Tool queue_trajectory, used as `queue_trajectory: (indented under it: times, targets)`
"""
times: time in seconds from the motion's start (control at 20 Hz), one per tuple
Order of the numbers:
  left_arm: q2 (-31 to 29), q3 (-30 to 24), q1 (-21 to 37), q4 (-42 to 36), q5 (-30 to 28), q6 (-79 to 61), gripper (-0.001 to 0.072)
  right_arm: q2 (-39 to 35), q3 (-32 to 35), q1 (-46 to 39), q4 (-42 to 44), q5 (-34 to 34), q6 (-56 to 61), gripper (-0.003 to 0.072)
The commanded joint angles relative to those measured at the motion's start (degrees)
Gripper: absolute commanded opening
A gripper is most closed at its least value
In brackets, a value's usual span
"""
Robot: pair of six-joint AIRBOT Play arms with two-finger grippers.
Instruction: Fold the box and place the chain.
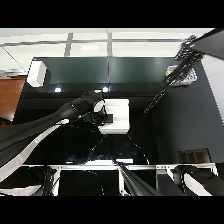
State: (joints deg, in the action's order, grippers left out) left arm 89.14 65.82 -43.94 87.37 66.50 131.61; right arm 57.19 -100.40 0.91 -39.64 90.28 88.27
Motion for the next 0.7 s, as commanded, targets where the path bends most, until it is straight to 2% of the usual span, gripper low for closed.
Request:
queue_trajectory:
  times: [0.0,0.2,0.45,0.55,0.65]
  targets:
    - [0.02,0.00,0.00,0.00,-0.02,-0.02,0.0028,0.00,5.68,5.46,-0.44,-4.24,-0.92,0.0022]
    - [0.02,0.00,0.00,0.00,-0.02,-0.02,0.0028,0.00,16.52,10.91,-0.17,-10.36,-3.41,0.0023]
    - [0.02,0.00,0.00,0.00,-0.02,-0.02,0.0028,0.17,29.44,14.84,3.08,-21.84,-6.32,0.0022]
    - [0.02,0.00,0.00,0.00,-0.02,-0.02,0.0028,0.35,33.00,16.79,6.51,-27.04,-9.51,0.0022]
    - [0.02,0.00,0.00,0.00,-0.02,-0.02,0.0028,0.98,34.58,18.45,6.86,-28.96,-9.68,0.0022]
